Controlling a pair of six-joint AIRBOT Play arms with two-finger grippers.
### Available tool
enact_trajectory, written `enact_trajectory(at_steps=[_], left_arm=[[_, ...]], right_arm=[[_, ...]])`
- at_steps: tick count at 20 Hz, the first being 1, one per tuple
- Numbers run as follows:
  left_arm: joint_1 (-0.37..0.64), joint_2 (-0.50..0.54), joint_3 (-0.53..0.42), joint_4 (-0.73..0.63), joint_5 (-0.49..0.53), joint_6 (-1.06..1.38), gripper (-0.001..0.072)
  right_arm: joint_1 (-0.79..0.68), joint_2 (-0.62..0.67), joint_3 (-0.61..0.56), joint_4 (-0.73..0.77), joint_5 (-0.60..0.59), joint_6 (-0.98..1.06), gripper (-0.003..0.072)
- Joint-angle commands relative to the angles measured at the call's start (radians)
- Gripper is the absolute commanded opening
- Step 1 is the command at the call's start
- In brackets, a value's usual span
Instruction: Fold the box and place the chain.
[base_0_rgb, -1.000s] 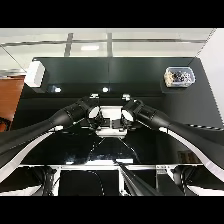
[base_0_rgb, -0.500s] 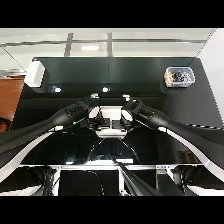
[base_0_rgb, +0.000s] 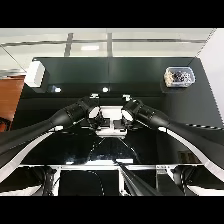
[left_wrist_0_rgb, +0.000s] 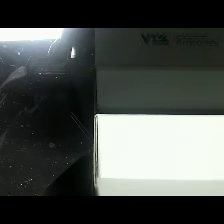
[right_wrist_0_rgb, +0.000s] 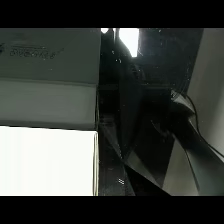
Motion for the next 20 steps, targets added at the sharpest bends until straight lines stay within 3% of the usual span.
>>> enact_trajectory(at_steps=[1,3,5,10,11,12,13,20], left_arm=[[0.001,0.0,0.0,-0.002,-0.001,-0.002,0.003],[0.001,0.0,0.0,-0.002,-0.001,-0.002,0.003],[0.001,0.0,0.0,-0.002,-0.001,-0.002,0.0031],[0.001,0.0,0.0,-0.002,-0.001,-0.002,0.003],[0.001,0.0,0.0,-0.002,-0.001,-0.002,0.0031],[0.001,0.0,0.0,-0.002,-0.001,-0.002,0.0031],[0.001,0.0,0.0,-0.002,-0.001,-0.002,0.003],[0.001,0.0,0.0,-0.002,-0.001,-0.002,0.003]], right_arm=[[0.001,0.0,0.0,0.007,0.01,0.002,0.0323],[0.001,0.0,0.0,0.007,0.008,0.002,0.0313],[0.001,0.0,0.0,0.007,0.005,-0.01,0.0028],[0.001,0.001,0.0,0.007,-0.01,-0.011,0.0017],[0.0,0.003,0.0,0.005,-0.013,-0.011,0.0089],[-0.003,0.01,0.0,0.004,-0.013,-0.011,0.0296],[-0.004,0.023,0.004,-0.003,-0.012,-0.013,0.0366],[-0.003,0.157,0.087,-0.088,0.152,-0.084,0.0371]])
